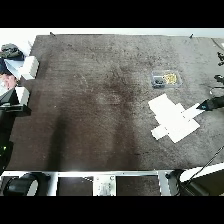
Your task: Fold the box and place the chain.
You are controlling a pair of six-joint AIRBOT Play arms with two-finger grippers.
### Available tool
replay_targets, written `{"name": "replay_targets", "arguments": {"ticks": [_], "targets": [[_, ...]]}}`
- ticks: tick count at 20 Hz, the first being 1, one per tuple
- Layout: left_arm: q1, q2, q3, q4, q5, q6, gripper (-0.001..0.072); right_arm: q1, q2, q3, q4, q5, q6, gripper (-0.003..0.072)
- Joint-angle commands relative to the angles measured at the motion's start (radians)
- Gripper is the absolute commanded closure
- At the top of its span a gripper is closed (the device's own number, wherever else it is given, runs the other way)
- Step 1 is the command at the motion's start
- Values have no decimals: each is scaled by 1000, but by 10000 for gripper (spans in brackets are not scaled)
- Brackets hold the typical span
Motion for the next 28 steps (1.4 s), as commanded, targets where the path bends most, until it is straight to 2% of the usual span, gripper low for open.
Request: {"name": "replay_targets", "arguments": {"ticks": [1,2,3,4,6,10,11,12,14,16,18,22,24,28], "targets": [[-1,1,0,0,0,0,697,9,-20,2,2,43,-35,157],[-1,1,0,0,0,0,697,10,-29,1,29,63,-35,156],[-1,1,0,0,0,0,697,13,-44,-1,64,94,-35,209],[-1,1,0,0,0,0,697,16,-58,-6,55,128,-35,226],[-1,1,0,0,1,0,698,16,-80,-17,6,159,-8,226],[-1,1,0,0,0,0,697,16,-83,-17,8,237,-9,229],[-1,1,0,0,0,0,697,16,-83,-17,9,239,-9,408],[-1,1,0,0,0,0,697,16,-83,-17,9,254,-9,554],[-1,1,0,0,0,0,697,18,-84,-17,9,336,-9,660],[-1,1,0,0,0,0,697,15,-73,-31,41,349,6,675],[-1,1,0,0,0,0,697,12,-53,-79,156,349,34,676],[-1,1,0,0,0,0,697,53,28,-275,371,333,37,677],[-1,1,0,0,0,0,698,102,97,-414,458,261,35,677],[-1,1,0,0,0,0,697,266,239,-662,682,17,35,677]]}}
